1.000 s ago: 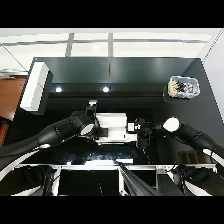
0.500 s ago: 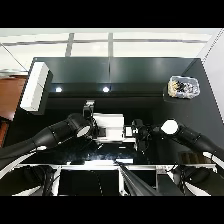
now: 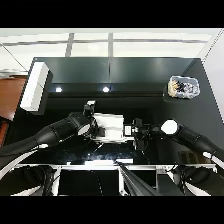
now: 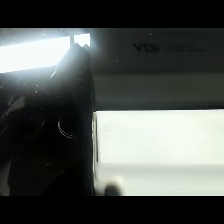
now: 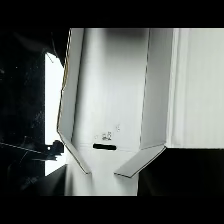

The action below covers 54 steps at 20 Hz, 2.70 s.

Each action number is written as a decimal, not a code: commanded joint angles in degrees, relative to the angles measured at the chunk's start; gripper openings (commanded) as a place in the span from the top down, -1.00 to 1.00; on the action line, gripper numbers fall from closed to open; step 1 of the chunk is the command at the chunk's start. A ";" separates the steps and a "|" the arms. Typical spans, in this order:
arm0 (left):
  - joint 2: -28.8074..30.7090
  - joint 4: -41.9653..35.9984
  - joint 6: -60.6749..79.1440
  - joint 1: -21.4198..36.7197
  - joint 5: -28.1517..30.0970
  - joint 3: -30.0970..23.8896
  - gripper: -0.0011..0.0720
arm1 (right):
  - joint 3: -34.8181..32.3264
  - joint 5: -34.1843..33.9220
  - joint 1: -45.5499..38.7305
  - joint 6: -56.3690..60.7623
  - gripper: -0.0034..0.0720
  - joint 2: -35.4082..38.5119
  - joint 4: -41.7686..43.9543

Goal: Fold the box and place the chain.

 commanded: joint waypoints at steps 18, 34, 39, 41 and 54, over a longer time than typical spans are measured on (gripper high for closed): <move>-0.42 -1.20 0.35 0.07 -0.35 0.02 0.89 | 0.02 -10.82 7.30 6.14 0.10 -0.37 12.02; -0.42 -1.20 0.35 0.07 -0.37 0.02 0.89 | -0.02 -11.56 8.07 6.29 -0.38 -1.73 12.35; -0.42 -1.20 0.35 0.07 -0.37 0.02 0.89 | -0.02 -11.67 8.07 6.29 0.07 -1.73 12.39; -0.42 -1.20 0.35 0.07 -0.39 0.02 0.89 | -0.02 -12.48 8.07 6.29 0.07 -1.73 12.44; -0.42 -1.20 0.35 0.07 -0.68 0.02 0.89 | 0.02 -11.39 1.55 37.31 0.83 5.90 2.78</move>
